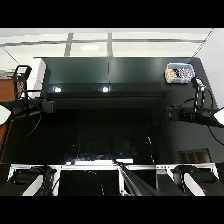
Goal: Fold the box and place the chain.
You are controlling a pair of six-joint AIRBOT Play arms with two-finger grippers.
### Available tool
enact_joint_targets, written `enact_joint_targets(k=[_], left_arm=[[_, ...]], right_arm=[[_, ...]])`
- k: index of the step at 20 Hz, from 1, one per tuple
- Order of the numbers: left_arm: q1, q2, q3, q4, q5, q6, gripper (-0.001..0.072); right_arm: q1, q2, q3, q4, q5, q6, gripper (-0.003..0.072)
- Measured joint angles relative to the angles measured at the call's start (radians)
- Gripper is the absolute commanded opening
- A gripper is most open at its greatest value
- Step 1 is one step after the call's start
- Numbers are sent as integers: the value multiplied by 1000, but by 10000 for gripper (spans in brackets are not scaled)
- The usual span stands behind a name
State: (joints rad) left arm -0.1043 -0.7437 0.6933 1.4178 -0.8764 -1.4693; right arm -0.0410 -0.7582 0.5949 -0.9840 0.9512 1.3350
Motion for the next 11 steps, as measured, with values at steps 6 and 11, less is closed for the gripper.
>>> enact_joint_targets(k=[6,11], left_arm=[[-1,21,-22,8,10,0,23],[-1,24,-24,10,10,0,23]], right_arm=[[0,0,0,0,5,0,17],[0,0,0,0,6,0,17]])
